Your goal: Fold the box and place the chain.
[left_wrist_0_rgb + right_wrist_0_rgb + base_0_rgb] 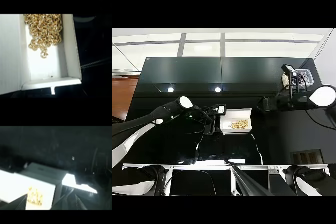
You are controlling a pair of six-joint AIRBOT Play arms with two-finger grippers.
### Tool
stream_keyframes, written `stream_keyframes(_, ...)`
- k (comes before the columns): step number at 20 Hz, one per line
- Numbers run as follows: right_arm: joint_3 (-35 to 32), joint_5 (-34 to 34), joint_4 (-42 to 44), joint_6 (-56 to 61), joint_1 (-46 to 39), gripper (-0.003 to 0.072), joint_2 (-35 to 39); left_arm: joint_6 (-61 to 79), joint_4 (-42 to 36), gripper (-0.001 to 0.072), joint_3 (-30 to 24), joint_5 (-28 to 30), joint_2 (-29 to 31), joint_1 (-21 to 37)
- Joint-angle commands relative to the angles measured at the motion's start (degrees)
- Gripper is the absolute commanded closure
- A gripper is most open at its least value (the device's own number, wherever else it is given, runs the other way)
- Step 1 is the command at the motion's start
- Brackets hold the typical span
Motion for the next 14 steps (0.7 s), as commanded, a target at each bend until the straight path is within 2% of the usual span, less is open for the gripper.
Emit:
stream_keyframes(1, -0.5, -10.2, 6.7, -6.1, 1.0, 0.0007, -5.9, -1.0, 0.2, 0.0171, 0.0, 0.7, 0.0, -0.1)
stream_keyframes(3, -0.5, -12.3, 17.7, -19.1, 1.0, 0.0007, -9.7, -1.0, 0.2, 0.0171, 0.0, 0.6, 0.0, -0.1)
stream_keyframes(5, -0.5, -9.1, 23.2, -35.3, 1.7, 0.0007, -11.7, -1.0, 0.2, 0.0171, 0.0, 0.6, 0.0, -0.1)
stream_keyframes(9, -0.4, 0.7, 21.0, -55.6, 1.6, 0.0007, -11.3, -1.0, 0.2, 0.0171, 0.0, 0.6, 0.0, -0.1)
stream_keyframes(14, -1.0, 4.6, 17.4, -59.8, 4.2, 0.0007, -11.0, -1.0, 0.2, 0.0171, 0.0, 0.6, 0.0, -0.1)
